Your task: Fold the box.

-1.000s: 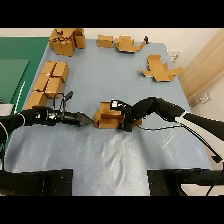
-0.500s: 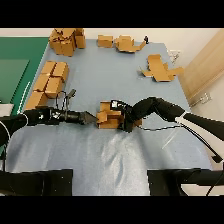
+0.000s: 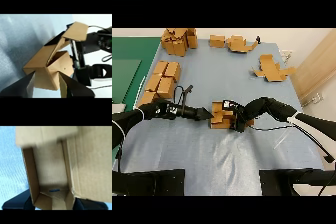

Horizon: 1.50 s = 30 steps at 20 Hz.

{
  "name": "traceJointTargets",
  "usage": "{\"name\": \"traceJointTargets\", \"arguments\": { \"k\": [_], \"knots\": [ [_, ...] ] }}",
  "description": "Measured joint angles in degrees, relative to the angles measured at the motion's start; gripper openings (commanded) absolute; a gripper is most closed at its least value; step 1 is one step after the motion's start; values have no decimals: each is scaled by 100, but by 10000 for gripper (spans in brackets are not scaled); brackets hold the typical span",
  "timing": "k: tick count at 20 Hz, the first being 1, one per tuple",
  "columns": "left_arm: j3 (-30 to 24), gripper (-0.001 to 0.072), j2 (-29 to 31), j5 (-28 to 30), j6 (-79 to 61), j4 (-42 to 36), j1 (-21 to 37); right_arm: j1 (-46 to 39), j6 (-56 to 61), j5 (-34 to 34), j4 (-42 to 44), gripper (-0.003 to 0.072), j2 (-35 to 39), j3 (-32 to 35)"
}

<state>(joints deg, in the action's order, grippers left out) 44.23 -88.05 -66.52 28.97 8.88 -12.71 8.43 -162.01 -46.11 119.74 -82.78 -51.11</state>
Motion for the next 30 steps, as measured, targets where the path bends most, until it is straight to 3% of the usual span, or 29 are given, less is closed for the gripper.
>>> {"name": "traceJointTargets", "arguments": {
  "k": [10, 15, 24, 30],
  "knots": [
    [732, 481, 562, 896, 3064, 2114, -868, 0, 0, 2, 0, 444, 0, 0],
    [1130, 480, 699, 1257, 4878, 3873, -1674, 2, 2, 7, 0, 444, 0, 0],
    [1757, 481, 682, 1497, 7571, 6262, -2599, 13, 7, 11, 46, 444, 0, 0],
    [2011, 481, 275, 1373, 8362, 6852, -3032, 13, 2, 9, 98, 444, 2, 0]
  ]
}}
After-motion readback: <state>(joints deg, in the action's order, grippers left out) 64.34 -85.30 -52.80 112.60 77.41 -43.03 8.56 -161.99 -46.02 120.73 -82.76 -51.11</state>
